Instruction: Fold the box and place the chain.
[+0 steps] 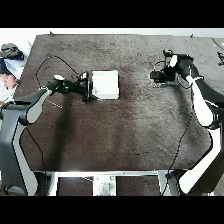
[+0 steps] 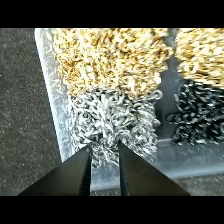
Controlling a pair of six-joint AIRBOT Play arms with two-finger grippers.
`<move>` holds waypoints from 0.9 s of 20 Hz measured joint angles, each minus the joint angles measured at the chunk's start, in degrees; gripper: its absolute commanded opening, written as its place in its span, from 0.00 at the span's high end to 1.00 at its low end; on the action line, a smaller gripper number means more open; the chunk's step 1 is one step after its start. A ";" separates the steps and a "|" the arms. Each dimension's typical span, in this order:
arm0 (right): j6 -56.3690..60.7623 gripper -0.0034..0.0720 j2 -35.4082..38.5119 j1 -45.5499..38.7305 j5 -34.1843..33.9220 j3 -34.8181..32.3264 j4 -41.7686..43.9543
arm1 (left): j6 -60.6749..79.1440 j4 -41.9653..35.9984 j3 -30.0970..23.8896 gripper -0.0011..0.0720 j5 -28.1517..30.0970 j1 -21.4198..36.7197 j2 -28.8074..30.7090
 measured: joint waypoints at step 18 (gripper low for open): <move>-5.68 0.94 21.20 2.64 -2.40 -0.02 -1.20 | 0.00 0.00 0.00 0.41 0.00 0.00 0.00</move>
